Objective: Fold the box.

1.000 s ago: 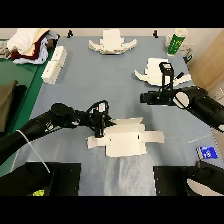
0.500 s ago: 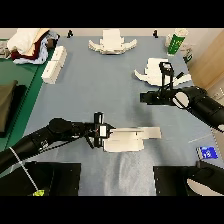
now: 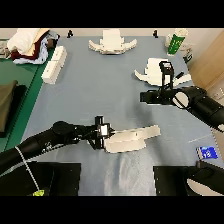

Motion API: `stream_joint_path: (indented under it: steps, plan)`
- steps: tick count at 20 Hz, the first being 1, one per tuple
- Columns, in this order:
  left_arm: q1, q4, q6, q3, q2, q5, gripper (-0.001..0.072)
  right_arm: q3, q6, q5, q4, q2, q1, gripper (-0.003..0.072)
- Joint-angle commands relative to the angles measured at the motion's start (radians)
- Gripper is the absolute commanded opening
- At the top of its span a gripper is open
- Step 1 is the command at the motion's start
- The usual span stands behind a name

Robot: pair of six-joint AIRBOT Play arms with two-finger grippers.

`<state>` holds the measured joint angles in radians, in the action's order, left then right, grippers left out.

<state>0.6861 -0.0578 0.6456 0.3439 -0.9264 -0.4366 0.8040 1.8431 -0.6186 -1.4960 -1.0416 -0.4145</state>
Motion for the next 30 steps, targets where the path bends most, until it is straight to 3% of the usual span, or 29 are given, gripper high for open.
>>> stream_joint_path:
  steps: [1,5,7,14,22,24,28,30]
  plan:
    - [-0.078,-0.052,-0.128,0.051,0.019,-0.126,0.0014,0.001,0.0,-0.002,0.002,0.0,-0.001,0.0008]
    - [-0.253,-0.266,-0.306,0.161,-0.014,-0.394,0.0014,0.001,0.0,-0.001,0.002,0.0,-0.001,0.0008]
    - [-0.266,-0.259,-0.296,0.173,-0.049,-0.428,0.0014,0.001,0.0,-0.001,0.002,0.0,-0.001,0.0008]
    - [-0.2,-0.258,-0.3,0.172,-0.172,-0.401,0.0014,0.001,0.0,0.003,0.002,0.0,-0.002,0.0007]
    - [-0.2,-0.261,-0.299,0.136,-0.182,-0.446,0.0014,0.001,0.0,0.002,0.002,0.0,-0.001,0.0007]
    - [-0.2,-0.256,-0.298,0.137,-0.144,-0.42,0.0013,0.001,0.0,0.002,0.001,0.0,-0.001,0.0007]
    - [-0.199,-0.209,-0.161,0.137,0.033,-0.233,0.0012,0.001,0.0,0.003,0.001,0.0,-0.001,0.0008]
    - [-0.194,-0.208,-0.153,0.124,0.097,-0.225,0.0012,0.001,0.0,0.003,0.001,0.0,-0.001,0.0007]
